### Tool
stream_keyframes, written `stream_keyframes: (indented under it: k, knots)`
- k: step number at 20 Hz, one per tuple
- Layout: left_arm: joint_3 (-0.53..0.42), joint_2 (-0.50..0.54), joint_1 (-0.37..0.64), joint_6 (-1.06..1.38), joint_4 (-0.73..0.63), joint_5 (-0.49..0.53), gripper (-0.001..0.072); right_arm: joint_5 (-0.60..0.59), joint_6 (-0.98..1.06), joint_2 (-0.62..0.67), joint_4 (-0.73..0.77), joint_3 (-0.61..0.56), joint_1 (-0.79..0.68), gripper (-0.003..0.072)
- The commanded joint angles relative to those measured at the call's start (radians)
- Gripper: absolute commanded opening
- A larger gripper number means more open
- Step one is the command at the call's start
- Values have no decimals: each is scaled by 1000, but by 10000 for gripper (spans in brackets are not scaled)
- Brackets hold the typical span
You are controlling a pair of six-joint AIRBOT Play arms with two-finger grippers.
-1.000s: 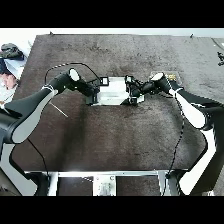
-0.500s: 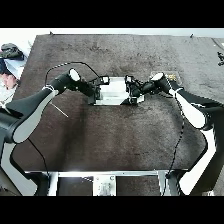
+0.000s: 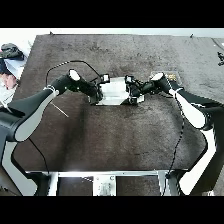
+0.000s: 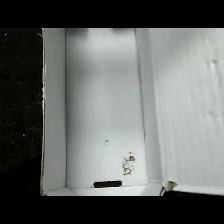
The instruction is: Fold the box and place the chain.
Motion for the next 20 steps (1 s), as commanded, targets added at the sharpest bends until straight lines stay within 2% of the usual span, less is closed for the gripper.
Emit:
stream_keyframes:
  k: [1, 2, 3, 7, 8, 10, 11, 12, 16, 20]
  knots:
    - [0, -2, 0, 16, -28, 6, 337, 0, 0, -1, 0, 1, 1, 523]
    - [0, -2, 0, 6, -28, 7, 567, 0, 0, -1, 0, 1, 1, 523]
    - [0, -2, 0, -5, -28, 7, 607, 0, 0, -1, 0, 1, 1, 523]
    - [0, -2, 0, -13, -23, 2, 602, 0, 0, -1, 0, 1, 1, 523]
    - [0, -2, 0, -16, -14, -6, 467, 0, 0, -1, 0, 1, 1, 522]
    - [0, -2, 2, -43, 42, -23, 251, 0, 0, -1, 0, 1, 1, 523]
    - [0, -1, 5, -77, 77, -21, 46, 0, 0, -1, 0, 1, 1, 523]
    - [0, -1, 10, -105, 80, -24, 11, 0, 0, -1, 0, 1, 1, 523]
    - [2, 13, 32, -137, 75, -64, 9, 0, 0, -1, 0, 1, 1, 523]
    - [4, 90, 32, -272, 85, -96, 7, 0, 0, -1, 1, 1, 1, 523]
